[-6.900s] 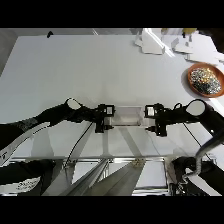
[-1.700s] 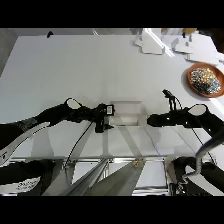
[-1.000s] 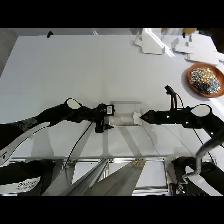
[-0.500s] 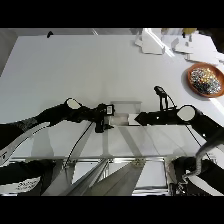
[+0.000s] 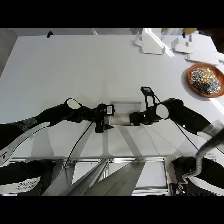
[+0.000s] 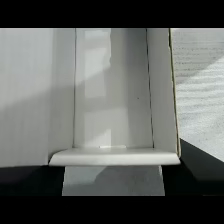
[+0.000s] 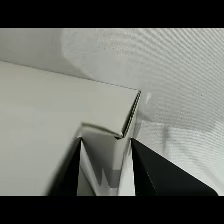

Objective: Fold the box and place the chain.

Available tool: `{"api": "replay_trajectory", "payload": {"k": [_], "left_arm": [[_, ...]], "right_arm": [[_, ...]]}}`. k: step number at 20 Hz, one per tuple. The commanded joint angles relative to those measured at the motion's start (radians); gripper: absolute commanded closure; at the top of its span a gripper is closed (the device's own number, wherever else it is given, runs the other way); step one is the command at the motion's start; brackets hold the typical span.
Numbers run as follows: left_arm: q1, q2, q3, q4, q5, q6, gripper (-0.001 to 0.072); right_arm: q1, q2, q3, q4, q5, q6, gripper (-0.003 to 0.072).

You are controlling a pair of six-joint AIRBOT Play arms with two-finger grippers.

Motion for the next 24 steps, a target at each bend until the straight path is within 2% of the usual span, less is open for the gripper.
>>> {"api": "replay_trajectory", "payload": {"k": [1, 4, 8, 12, 13, 17, 19, 20, 24], "left_arm": [[0.0, 0.0, 0.0, 0.0, 0.0, 0.0, 0.0501], [0.0, 0.0, 0.0, 0.0, 0.0, 0.0, 0.0501], [0.0, 0.0, 0.0, 0.0, 0.0, 0.0, 0.0501], [0.0, 0.0, 0.0, 0.0, 0.0, 0.0, 0.0501], [0.0, 0.0, 0.0, 0.0, 0.0, 0.0, 0.0501], [0.0, 0.0, 0.0, 0.0, 0.0, 0.0, 0.0501], [0.0, 0.0, 0.0, 0.0, 0.0, 0.0, 0.0501], [0.0, 0.0, 0.0, 0.0, 0.0, 0.0, 0.0501], [0.0, 0.0, 0.0, 0.0, 0.0, 0.0, 0.0501]], "right_arm": [[0.047, -0.074, 0.098, -0.178, 0.106, 0.17, 0.0368], [0.081, -0.124, 0.148, -0.212, 0.14, 0.24, 0.0373], [0.132, -0.162, 0.148, -0.236, 0.143, 0.315, 0.042], [0.146, -0.169, 0.148, -0.239, 0.143, 0.323, 0.0649], [0.146, -0.169, 0.148, -0.244, 0.143, 0.323, 0.0668], [0.146, -0.167, 0.148, -0.262, 0.137, 0.322, 0.0654], [0.145, -0.158, 0.148, -0.27, 0.126, 0.322, 0.0529], [0.145, -0.15, 0.148, -0.281, 0.124, 0.322, 0.0495], [0.115, -0.129, 0.148, -0.292, 0.127, 0.322, 0.0462]]}}
